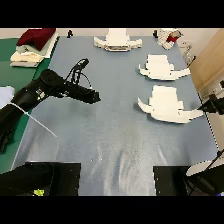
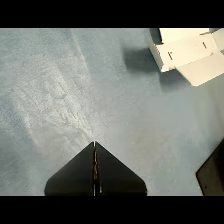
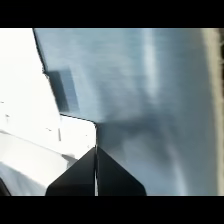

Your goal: Fold the box.

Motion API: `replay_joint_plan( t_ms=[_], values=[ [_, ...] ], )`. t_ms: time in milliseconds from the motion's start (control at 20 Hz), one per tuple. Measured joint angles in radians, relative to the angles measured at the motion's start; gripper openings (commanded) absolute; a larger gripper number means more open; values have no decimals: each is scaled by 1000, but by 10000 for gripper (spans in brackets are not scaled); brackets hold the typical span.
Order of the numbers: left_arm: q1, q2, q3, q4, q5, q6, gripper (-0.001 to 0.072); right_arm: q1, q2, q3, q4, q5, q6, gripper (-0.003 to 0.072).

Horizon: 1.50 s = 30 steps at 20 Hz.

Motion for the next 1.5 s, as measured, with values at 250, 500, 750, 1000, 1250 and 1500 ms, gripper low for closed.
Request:
replay_joint_plan(
  t_ms=[250, 500, 750, 1000, 1250, 1500],
  values=[
    [0, 0, 0, -17, -49, 0, 14, 151, 19, -2, 119, -16, 15, 2],
    [15, 37, -5, 3, -130, 2, 13, 365, 148, -121, 186, 48, 83, 2],
    [115, 185, -121, 39, -251, 6, 14, 589, 417, -425, 197, 256, 166, 11],
    [188, 333, -247, 50, -287, 16, 17, 726, 578, -615, 166, 428, 284, 267],
    [204, 366, -278, 52, -295, 31, 516, 807, 558, -660, 151, 493, 343, 254],
    [206, 371, -284, 50, -294, 31, 503, 847, 521, -668, 159, 518, 339, 3]
  ],
)
